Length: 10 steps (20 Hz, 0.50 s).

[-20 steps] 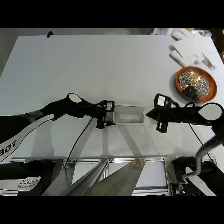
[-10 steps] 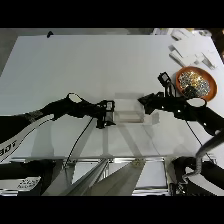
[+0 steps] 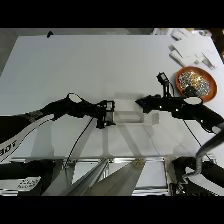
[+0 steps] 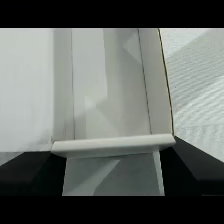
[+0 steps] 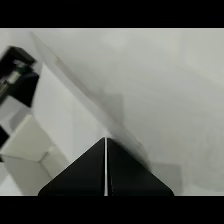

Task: Fold the box and place the chain.

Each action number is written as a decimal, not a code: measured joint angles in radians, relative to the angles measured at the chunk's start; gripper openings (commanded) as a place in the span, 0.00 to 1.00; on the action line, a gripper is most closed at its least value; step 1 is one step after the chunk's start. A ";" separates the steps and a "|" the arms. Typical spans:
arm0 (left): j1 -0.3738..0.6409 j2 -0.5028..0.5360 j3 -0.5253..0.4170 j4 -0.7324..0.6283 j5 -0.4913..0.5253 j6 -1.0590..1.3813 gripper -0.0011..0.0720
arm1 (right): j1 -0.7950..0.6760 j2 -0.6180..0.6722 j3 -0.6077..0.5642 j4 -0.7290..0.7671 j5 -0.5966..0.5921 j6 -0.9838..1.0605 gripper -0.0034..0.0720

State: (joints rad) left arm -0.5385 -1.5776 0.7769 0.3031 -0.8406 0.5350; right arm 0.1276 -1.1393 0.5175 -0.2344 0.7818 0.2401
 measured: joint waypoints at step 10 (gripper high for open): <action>0.000 0.000 0.000 0.000 -0.001 0.000 0.29 | 0.000 0.423 0.016 -0.698 0.307 0.096 0.07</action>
State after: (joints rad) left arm -0.5388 -1.5776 0.7773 0.3035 -0.8417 0.5350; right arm 0.1280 -0.7166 0.5335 -0.9329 1.0885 0.3359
